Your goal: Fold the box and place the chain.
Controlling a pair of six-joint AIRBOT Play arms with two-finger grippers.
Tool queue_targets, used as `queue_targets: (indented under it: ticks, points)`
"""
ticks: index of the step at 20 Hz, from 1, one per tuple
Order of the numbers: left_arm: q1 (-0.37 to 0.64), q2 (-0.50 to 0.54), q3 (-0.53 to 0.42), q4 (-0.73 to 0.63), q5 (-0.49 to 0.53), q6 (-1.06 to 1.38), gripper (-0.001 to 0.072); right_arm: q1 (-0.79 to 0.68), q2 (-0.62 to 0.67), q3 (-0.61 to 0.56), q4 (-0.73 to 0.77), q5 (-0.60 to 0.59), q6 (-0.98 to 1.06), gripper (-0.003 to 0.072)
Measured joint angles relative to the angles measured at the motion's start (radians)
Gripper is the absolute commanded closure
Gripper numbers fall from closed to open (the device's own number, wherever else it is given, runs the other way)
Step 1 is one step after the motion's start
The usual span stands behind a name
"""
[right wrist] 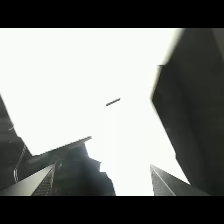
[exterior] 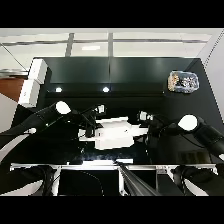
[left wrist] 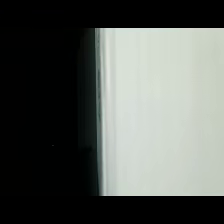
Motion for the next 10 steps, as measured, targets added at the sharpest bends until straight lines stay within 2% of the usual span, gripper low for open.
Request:
queue_targets:
  ticks: [6,10]
  points:
    - [0.0,0.0,0.0,0.002,0.0,0.0,0.0678,0.101,-0.053,-0.016,-0.001,-0.002,-0.069,-0.0019]
    - [0.0,-0.001,0.0,0.002,0.0,0.0,0.0678,0.182,-0.089,-0.019,0.008,-0.1,-0.088,-0.0018]
